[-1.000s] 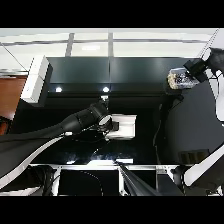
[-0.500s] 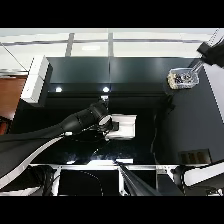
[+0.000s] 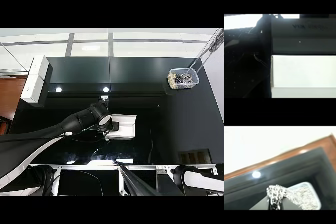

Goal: Fold the box and place the chain.

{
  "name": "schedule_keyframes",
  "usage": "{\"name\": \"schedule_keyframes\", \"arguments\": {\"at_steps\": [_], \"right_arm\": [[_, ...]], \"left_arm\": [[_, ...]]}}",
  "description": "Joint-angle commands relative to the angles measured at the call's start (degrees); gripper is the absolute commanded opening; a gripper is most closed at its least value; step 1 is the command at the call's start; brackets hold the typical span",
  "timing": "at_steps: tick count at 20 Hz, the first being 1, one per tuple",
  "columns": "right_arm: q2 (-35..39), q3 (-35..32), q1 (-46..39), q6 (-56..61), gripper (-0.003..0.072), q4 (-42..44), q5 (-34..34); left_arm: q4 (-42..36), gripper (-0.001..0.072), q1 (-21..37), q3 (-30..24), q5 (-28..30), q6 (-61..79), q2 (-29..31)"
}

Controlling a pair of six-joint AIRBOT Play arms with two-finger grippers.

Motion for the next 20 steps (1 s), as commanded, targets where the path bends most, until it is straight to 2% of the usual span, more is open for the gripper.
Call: {"name": "schedule_keyframes", "arguments": {"at_steps": [1,4,7,10,14,20], "right_arm": [[8.0,-3.3,0.0,-7.3,0.0010,12.0,2.3],[16.8,-8.7,1.4,-10.2,0.0010,17.7,4.2],[25.4,-16.1,5.4,-10.9,0.0002,20.3,6.7],[31.4,-22.0,11.0,-11.3,0.0002,21.0,12.0],[33.3,-24.9,17.6,-11.3,0.0003,21.4,21.2],[33.3,-25.0,26.5,-10.7,0.0002,22.3,27.6]], "left_arm": [[0.0,0.0027,0.0,0.0,0.0,0.0,0.0],[0.0,0.0027,0.0,0.0,0.0,0.0,0.0],[0.0,0.0027,0.0,0.0,0.0,0.0,0.0],[0.0,0.0027,0.0,0.0,0.4,0.0,0.0],[0.0,0.0027,0.0,0.0,0.4,0.0,0.0],[-0.2,0.0028,0.0,0.0,0.9,0.0,0.0]]}}
